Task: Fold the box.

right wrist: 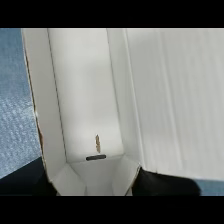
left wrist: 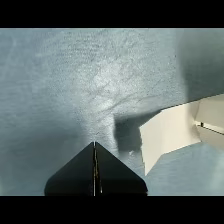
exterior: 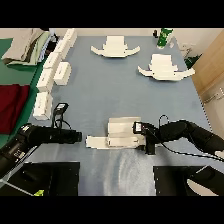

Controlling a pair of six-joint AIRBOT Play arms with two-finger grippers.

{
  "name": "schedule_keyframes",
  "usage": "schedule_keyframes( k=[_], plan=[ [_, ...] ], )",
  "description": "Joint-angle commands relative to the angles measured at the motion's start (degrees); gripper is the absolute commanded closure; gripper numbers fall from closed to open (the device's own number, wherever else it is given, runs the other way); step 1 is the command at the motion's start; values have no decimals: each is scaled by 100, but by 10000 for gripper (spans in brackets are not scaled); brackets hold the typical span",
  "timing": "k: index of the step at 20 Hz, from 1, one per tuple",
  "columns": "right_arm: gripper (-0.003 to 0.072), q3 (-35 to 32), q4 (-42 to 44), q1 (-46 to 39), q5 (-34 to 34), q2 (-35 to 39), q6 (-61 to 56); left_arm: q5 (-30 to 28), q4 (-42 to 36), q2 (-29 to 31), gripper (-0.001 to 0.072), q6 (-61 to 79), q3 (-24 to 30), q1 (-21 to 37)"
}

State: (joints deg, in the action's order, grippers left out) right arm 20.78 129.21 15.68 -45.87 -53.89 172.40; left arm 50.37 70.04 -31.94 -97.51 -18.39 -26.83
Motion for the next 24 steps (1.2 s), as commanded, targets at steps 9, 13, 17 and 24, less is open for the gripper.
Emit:
schedule_keyframes(
  k=[9,13,17,24],
  plan=[
    [182,-2,-2,2,-7,4,-2,-671,-3134,-1676,694,1768,212,144],
    [182,-2,0,2,-7,4,-2,-562,-3713,-1303,694,2109,142,144],
    [182,-2,-2,2,-7,4,-2,-695,-3709,-1305,694,2111,144,-210],
    [182,-2,-2,2,-7,4,-2,-920,-3709,-1438,694,2129,59,-533]
  ],
)
